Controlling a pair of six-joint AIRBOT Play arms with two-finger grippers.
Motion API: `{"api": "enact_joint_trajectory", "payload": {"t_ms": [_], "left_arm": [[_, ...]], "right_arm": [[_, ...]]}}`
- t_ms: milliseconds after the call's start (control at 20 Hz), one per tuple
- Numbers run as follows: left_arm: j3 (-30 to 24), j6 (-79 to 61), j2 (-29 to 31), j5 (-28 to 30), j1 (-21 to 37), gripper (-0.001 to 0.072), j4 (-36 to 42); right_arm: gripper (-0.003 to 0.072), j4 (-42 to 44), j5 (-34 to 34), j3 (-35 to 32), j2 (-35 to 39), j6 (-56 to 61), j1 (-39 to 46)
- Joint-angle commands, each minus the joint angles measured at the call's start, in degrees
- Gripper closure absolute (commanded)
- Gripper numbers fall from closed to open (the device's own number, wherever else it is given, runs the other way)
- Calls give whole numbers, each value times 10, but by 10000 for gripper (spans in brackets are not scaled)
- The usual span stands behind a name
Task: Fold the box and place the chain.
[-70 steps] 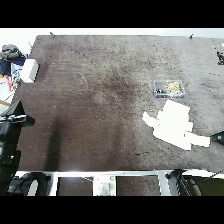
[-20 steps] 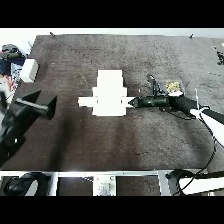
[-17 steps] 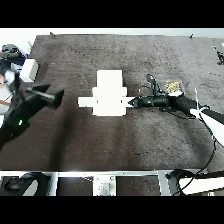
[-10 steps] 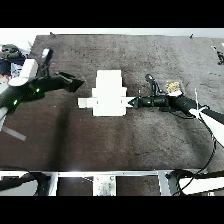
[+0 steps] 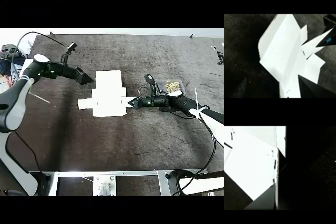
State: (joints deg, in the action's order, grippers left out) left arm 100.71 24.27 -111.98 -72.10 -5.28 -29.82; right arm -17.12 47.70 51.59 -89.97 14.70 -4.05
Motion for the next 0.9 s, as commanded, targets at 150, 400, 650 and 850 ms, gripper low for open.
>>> {"api": "enact_joint_trajectory", "payload": {"t_ms": [150,400,650,850], "left_arm": [[61,27,-70,-24,-23,15,-44],[63,27,-102,-82,-23,16,-4],[64,18,-106,-84,-48,128,-17],[64,18,-106,-85,-50,522,-26]], "right_arm": [[676,0,-1,1,0,-1,0],[675,0,-1,1,0,-1,0],[675,-2,-1,1,0,-1,0],[675,-2,-1,1,0,-1,0]]}}
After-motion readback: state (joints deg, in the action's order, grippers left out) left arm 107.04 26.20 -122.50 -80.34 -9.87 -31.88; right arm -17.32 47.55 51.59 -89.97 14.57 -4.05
